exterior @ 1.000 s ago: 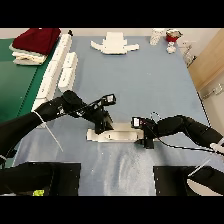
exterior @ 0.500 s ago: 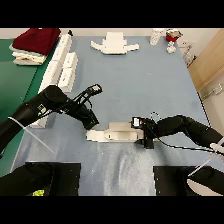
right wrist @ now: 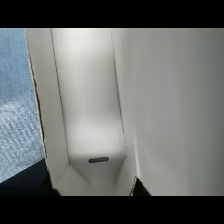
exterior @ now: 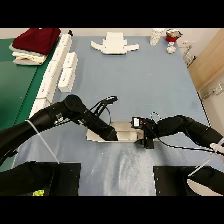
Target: Fold the box.
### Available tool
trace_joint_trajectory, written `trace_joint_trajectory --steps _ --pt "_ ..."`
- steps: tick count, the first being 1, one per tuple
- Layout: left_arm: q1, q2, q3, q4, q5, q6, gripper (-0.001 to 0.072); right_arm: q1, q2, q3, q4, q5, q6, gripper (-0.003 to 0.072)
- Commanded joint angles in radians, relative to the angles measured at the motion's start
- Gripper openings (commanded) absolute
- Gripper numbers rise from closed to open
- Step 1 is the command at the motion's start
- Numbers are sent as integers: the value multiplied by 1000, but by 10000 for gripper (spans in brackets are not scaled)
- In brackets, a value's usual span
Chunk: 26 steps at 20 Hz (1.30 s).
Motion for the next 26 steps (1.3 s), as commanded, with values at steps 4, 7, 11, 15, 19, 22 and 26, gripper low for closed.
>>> trace_joint_trajectory --steps 4,7,11,15,19,22,26 --pt "-1 -109 69 -50 205 -111 11 0 0 1 0 0 0 530" --pt "29 -111 69 -51 248 -130 11 0 0 1 0 0 0 531" --pt "57 -116 69 -65 295 -129 11 0 0 1 0 0 0 531" --pt "68 -180 69 -65 292 -129 11 0 0 1 0 0 0 530" --pt "68 -253 69 -69 274 -129 11 0 0 1 0 0 0 530" --pt "68 -259 70 -70 272 -124 11 0 0 1 0 0 0 531" --pt "68 -211 96 -67 256 -16 10 0 0 1 0 0 0 531"
